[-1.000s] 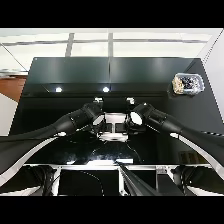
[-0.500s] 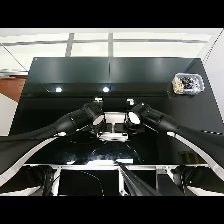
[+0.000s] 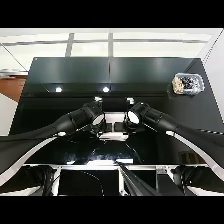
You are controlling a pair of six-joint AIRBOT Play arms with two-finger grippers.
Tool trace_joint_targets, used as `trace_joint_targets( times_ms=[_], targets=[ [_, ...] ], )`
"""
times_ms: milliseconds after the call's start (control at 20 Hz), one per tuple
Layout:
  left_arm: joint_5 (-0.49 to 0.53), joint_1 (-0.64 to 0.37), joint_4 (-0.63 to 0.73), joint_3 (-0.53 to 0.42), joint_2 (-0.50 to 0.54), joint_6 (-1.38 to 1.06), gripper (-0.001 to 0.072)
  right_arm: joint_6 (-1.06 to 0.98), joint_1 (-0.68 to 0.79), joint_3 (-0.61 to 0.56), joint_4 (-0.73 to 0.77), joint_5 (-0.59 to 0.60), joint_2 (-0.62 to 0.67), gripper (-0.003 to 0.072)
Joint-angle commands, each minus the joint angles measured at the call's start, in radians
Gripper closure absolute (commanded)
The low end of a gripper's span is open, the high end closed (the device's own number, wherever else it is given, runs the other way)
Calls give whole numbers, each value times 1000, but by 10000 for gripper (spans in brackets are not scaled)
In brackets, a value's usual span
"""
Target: Fold the box and place the chain.
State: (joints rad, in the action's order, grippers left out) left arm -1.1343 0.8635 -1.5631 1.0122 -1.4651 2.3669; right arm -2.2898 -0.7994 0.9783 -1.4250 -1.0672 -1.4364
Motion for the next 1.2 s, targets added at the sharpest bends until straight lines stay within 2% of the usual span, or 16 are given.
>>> trace_joint_targets(
  times_ms=[0, 300, 400, 550, 650, 700, 750, 800, 950, 1150],
  targets=[
    [-1, 0, 0, 0, 0, -3, 677, -19, 0, 6, -2, -9, 2, 523],
    [-1, 0, 0, 0, 0, -3, 676, -21, 0, 6, -1, -22, 2, 519],
    [-1, 0, 0, 0, 0, -3, 676, -18, 0, 6, -2, -25, 2, 626],
    [-1, 0, 0, 0, 0, -3, 676, -30, 0, 6, -8, -21, 2, 622],
    [-1, 0, 0, 0, 0, -3, 676, -41, 0, 6, -8, -21, 2, 379],
    [-1, 0, 0, 0, 0, -3, 676, -41, 0, 6, -8, -26, 2, 365],
    [-1, 0, 0, 0, 0, -3, 676, -40, 0, 6, -10, -34, 3, 240],
    [-1, 0, 0, 0, 0, -3, 676, -40, 0, 6, -12, -44, 6, 171],
    [-5, 0, 0, 0, 0, -3, 676, 34, 1, 6, -14, -83, 42, 171],
    [-3, 0, 0, 0, 0, -3, 676, 89, 11, 6, -61, -132, 190, 171]
  ],
)
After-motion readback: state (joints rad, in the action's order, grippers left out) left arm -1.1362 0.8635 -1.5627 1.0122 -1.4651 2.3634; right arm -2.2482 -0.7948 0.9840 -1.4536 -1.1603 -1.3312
